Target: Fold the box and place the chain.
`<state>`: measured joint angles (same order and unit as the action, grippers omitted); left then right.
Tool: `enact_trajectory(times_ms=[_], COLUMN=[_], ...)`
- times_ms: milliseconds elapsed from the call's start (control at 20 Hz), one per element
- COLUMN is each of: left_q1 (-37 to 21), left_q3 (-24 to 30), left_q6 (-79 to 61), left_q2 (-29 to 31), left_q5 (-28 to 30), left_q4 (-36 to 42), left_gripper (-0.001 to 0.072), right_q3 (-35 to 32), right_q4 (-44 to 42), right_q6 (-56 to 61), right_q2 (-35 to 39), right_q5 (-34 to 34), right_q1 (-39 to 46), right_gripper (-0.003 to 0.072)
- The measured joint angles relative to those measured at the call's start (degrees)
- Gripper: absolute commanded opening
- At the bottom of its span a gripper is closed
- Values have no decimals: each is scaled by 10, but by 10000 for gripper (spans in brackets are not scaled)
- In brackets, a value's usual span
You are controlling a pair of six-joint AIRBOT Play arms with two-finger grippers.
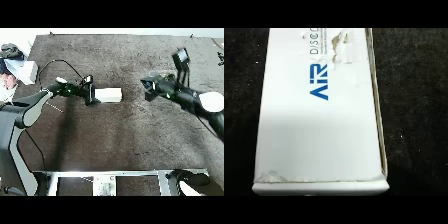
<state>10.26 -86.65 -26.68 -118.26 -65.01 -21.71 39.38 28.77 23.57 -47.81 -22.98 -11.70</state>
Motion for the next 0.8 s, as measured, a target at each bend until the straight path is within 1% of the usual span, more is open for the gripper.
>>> enact_trajectory(times_ms=[100,200,300,450,600,800], left_q1=[0,0,-5,-26,-74,-182], left_q3=[0,-1,-1,12,54,152], left_q6=[16,48,114,243,367,519], left_q2=[12,40,85,178,285,437], left_q5=[10,28,61,112,158,180], left_q4=[-2,4,7,7,-37,-150], left_gripper=[6,4,4,4,4,4], right_q3=[-51,-78,-92,-102,-106,-108], right_q4=[2,3,3,4,5,6], right_q6=[0,1,2,2,2,2], right_q2=[41,63,76,85,88,89], right_q5=[48,79,103,126,137,142], right_q1=[0,0,-1,0,0,0], right_gripper=[9,9,9,9,10,9])
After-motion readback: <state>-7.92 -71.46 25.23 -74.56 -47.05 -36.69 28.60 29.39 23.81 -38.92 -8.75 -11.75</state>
